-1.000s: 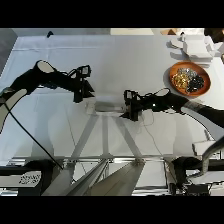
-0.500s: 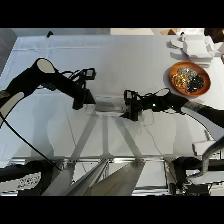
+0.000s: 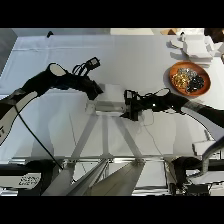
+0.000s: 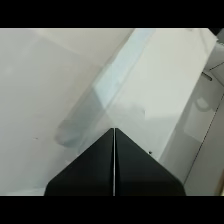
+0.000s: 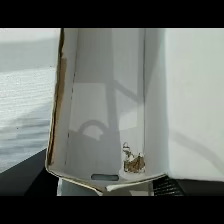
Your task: Fold the box and place the chain.
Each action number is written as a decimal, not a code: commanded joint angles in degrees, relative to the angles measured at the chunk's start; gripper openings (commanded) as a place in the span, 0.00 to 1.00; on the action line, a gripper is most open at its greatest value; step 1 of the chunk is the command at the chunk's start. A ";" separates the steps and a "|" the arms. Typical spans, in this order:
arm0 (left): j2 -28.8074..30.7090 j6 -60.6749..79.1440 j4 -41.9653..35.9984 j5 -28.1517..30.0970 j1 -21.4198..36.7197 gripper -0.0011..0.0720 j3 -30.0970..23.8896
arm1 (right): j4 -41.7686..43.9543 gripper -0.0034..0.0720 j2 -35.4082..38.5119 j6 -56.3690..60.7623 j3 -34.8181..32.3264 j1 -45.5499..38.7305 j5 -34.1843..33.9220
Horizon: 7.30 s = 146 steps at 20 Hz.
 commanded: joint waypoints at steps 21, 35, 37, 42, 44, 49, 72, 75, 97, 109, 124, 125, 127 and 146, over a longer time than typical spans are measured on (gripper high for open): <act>13.68 10.99 15.63 -15.02 3.34 0.03 -6.73 | -0.02 0.73 0.02 0.02 0.04 -0.02 0.02; 13.44 0.46 32.37 -1.84 3.32 0.02 -11.80 | -0.02 0.73 0.02 0.00 0.04 -0.02 0.02; 13.44 0.74 32.35 0.22 3.32 0.02 -12.61 | -0.02 0.73 0.02 0.02 0.04 -0.02 0.02; 13.51 9.05 24.22 0.59 3.10 0.02 -16.06 | -0.02 0.73 0.02 0.02 0.04 -0.02 0.00; 13.55 12.74 19.39 -0.15 3.13 0.03 -16.24 | -0.02 0.73 0.02 0.02 0.04 -0.02 0.02; 13.70 14.16 16.41 -0.66 3.21 0.17 -16.24 | -0.02 0.73 0.02 0.00 0.04 -0.02 0.02; 10.43 40.57 0.83 -5.81 3.89 0.55 -16.24 | -0.02 0.73 0.02 0.00 0.04 -0.02 0.00; 10.60 40.57 0.59 -8.39 4.28 0.55 -16.24 | -0.02 0.73 0.02 0.02 0.04 -0.02 0.00; 10.05 39.34 0.22 -1.40 6.64 0.71 -16.26 | -0.02 0.73 0.02 0.00 0.04 -0.02 0.02; 9.31 38.14 1.03 -7.19 4.87 0.55 -16.26 | -0.02 0.73 0.02 0.00 0.04 -0.02 0.00; 8.57 38.10 0.22 -3.13 2.71 0.25 -16.26 | -0.02 0.73 0.02 0.00 0.04 -0.02 0.00; 8.57 38.05 0.22 -3.08 2.71 0.19 -16.26 | -0.02 0.73 0.02 0.00 0.04 -0.02 0.00; 8.57 37.94 0.20 -2.73 2.71 0.19 -16.26 | -0.02 0.73 0.02 0.02 0.04 -0.02 0.00; 8.13 37.90 -4.37 -3.17 2.71 0.48 -16.26 | -0.02 0.73 0.02 0.00 0.04 -0.02 0.00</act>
